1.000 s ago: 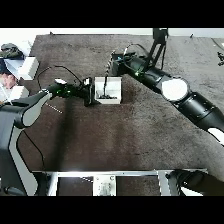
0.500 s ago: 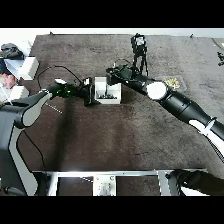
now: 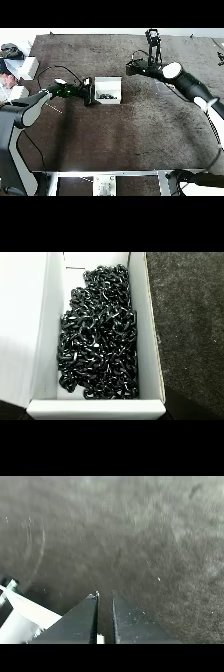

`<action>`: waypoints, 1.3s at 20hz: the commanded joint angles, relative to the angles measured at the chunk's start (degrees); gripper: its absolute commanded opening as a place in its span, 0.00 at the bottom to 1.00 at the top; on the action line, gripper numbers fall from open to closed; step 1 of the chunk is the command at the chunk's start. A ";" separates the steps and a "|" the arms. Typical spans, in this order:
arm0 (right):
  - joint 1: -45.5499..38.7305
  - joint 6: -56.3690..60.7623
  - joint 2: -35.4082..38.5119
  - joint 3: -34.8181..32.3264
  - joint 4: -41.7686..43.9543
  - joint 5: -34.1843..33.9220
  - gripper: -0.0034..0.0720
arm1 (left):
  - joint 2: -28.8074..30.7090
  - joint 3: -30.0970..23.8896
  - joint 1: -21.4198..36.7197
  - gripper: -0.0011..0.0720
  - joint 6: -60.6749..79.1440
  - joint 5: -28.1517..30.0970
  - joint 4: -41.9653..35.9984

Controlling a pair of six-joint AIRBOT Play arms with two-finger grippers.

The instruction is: Fold the box and place the chain.

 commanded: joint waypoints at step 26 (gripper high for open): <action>-0.24 -40.41 -21.07 19.17 7.98 45.31 0.33 | 0.00 0.00 0.00 0.25 0.02 0.00 0.02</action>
